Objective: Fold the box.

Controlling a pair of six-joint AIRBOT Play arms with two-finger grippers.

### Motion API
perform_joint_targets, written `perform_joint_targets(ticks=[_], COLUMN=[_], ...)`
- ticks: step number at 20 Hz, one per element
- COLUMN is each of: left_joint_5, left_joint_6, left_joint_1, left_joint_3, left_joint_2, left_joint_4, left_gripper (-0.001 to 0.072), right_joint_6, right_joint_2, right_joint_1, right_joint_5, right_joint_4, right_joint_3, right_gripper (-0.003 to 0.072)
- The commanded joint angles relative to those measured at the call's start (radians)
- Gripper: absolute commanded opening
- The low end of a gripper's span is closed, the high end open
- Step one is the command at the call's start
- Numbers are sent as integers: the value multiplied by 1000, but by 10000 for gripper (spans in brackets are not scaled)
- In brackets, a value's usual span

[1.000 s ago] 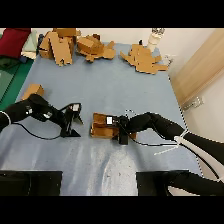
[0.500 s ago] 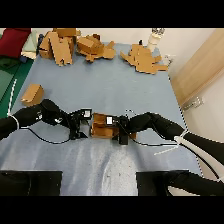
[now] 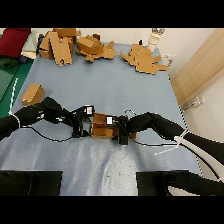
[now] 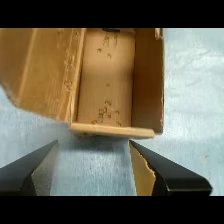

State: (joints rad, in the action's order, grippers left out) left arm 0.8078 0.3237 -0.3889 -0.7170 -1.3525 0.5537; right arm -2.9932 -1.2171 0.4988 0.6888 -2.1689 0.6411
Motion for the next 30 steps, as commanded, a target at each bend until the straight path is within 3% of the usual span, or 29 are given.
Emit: perform_joint_targets(ticks=[1,15,20,30], left_joint_5=[5,5,-68,-73], left_joint_6=[-63,-62,-64,-108], left_joint_1=[-2,-85,-83,-79], left_joint_3=[-3,-7,-7,-7], left_joint_2=[1,1,1,1], left_joint_4=[97,14,3,32], left_gripper=[692,693,693,692], right_joint_6=[0,0,0,0], right_joint_2=[1,1,1,1], right_joint_1=[0,0,0,0], right_joint_5=[-1,-1,0,-1], right_joint_4=[0,0,0,0], right_joint_3=[0,0,0,0], right_gripper=[521,520,521,521])
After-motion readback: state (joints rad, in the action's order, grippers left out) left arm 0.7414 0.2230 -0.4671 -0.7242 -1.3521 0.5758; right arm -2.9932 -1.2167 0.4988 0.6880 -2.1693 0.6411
